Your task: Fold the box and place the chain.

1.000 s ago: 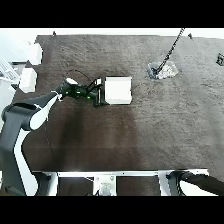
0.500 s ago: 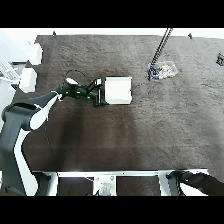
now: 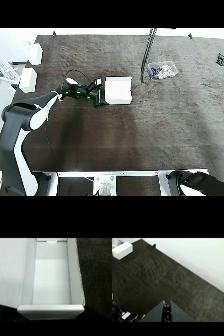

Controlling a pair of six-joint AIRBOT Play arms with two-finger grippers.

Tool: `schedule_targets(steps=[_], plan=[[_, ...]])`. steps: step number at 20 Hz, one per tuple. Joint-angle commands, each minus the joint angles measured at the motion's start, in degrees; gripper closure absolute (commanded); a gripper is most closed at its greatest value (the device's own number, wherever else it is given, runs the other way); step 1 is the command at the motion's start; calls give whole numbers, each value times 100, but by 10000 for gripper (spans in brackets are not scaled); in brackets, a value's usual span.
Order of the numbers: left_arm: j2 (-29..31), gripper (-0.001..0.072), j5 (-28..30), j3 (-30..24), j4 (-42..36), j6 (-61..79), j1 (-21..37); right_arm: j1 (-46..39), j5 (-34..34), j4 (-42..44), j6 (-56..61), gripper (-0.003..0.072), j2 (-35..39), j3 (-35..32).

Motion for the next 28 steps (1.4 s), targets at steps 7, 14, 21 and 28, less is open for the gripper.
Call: schedule_targets(steps=[7, 14, 21, 28], plan=[[4, 182, 0, 2, -2, 0, -2, 90, -1322, 645, 15, 677, -42, -1838], [4, 182, 0, 2, -2, 0, -2, 87, -2776, 1215, 13, 677, -66, -3211], [4, 182, 0, 2, -2, 0, -2, 87, -3397, 1547, 15, 679, -1128, -3740], [4, 182, 2, 2, -2, 0, -2, 87, -3366, 1781, 7, 621, -2503, -3773]])
